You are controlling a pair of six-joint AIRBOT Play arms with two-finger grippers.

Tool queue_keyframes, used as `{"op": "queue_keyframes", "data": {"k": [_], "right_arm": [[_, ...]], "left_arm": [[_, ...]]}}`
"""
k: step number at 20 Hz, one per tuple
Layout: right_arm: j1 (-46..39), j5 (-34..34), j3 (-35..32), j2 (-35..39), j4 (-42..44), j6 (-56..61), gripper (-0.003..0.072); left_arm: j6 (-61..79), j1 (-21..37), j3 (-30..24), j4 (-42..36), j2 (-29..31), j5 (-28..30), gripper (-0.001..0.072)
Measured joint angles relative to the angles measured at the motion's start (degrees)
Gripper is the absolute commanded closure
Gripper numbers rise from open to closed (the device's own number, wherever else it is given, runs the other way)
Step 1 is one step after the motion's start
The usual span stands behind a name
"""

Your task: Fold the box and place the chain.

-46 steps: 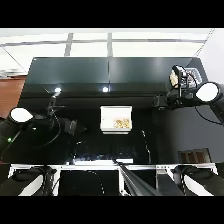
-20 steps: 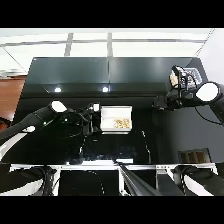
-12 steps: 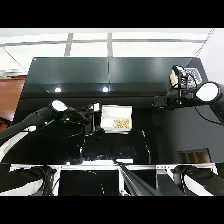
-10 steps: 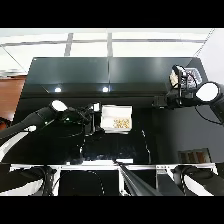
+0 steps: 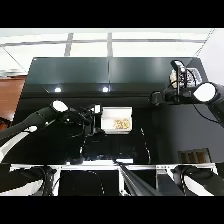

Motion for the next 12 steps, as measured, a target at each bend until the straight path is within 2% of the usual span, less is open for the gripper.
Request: {"op": "queue_keyframes", "data": {"k": [2, 3, 4, 8, 9, 12], "right_arm": [[0.37, -0.66, 0.0, -0.7, 1.33, -1.6, 0.011], [0.74, -0.85, 0.0, -1.09, 2.23, -2.71, 0.011], [1.2, -1.03, 0.0, -1.44, 2.84, -3.91, 0.0111], [3.65, -1.29, 0.07, -3.89, 5.49, -12.5, 0.0109], [3.96, -1.46, 0.13, -4.72, 6.25, -14.36, 0.001], [4.55, -0.96, 0.24, -6.54, 11.3, -20.35, 0.0008]], "left_arm": [[0.07, -0.79, 0.0, 0.0, 0.0, 0.35, 0.0063], [0.07, -1.03, 0.0, -0.02, 0.0, 0.81, 0.0183], [0.09, -1.18, 0.0, -0.04, 0.0, 1.01, 0.0264], [-0.09, -1.57, 0.0, -0.09, 0.0, 1.38, 0.0265], [-0.11, -1.62, 0.0, -0.11, 0.0, 1.42, 0.0265], [-0.13, -1.66, 0.0, -0.11, 0.0, 1.44, 0.0266]]}}
